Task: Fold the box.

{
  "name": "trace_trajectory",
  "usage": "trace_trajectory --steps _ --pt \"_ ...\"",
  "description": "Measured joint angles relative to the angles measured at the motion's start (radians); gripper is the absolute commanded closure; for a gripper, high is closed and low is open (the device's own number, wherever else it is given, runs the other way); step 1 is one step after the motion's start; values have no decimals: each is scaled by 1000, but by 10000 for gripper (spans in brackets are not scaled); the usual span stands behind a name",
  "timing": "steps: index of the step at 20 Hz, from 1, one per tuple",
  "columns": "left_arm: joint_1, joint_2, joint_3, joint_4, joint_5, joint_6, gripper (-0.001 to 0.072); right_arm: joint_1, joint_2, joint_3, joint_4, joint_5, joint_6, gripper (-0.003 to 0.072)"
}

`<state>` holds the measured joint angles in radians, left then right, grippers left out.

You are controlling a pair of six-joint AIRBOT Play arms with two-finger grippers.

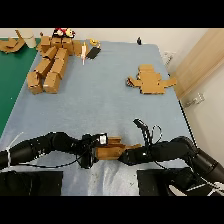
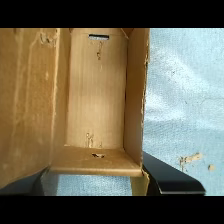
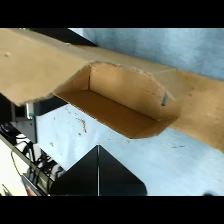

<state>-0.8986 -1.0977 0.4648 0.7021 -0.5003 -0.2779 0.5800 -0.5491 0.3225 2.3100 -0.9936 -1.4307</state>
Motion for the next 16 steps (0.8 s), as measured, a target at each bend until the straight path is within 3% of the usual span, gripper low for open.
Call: trace_trajectory --steps 5,11,16 --pt "0 0 0 0 0 0 195 -7 -84 71 125 89 -134 685" --pt "0 0 0 0 0 0 195 -85 -337 208 166 134 -396 685" --pt "0 0 0 0 0 0 196 -126 -507 243 168 178 -536 685"
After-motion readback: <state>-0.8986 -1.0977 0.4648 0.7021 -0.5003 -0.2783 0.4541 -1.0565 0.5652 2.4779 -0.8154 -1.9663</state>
